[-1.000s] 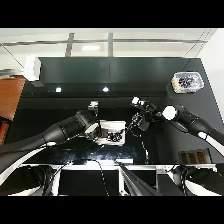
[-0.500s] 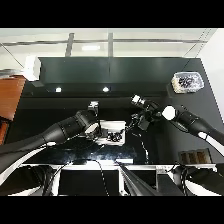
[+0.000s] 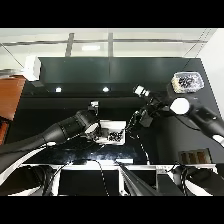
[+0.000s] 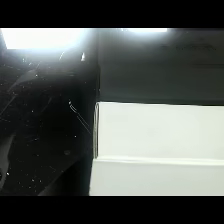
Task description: Fold the box and place the chain.
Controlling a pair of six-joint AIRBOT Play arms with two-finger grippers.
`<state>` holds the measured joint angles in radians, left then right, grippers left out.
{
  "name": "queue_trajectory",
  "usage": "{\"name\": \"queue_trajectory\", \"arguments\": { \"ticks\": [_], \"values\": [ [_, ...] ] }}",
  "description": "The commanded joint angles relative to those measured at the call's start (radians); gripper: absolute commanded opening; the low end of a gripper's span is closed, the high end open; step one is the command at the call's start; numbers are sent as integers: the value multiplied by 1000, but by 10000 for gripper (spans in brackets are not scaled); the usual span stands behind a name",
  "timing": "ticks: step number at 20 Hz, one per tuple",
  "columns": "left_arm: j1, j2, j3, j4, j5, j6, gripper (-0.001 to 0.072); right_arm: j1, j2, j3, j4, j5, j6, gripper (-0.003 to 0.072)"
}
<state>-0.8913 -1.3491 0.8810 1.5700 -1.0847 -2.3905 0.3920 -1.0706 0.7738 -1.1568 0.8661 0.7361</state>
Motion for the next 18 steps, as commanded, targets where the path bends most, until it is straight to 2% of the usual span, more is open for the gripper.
{"name": "queue_trajectory", "arguments": {
  "ticks": [1,4,6,10,12,15,18],
  "values": [
    [0,-1,0,0,3,0,32,-36,145,63,2,158,105,21],
    [0,-1,0,0,3,0,32,-84,269,136,42,298,125,21],
    [0,-1,0,0,3,0,32,-114,317,197,125,370,129,21],
    [0,-1,0,0,3,0,32,-122,322,252,429,473,159,21],
    [0,-1,0,0,3,1,32,-89,307,252,483,479,191,21],
    [0,-1,0,0,2,0,32,8,267,252,513,428,200,22],
    [0,-1,0,0,2,0,31,66,204,252,506,389,200,22]
  ]
}}
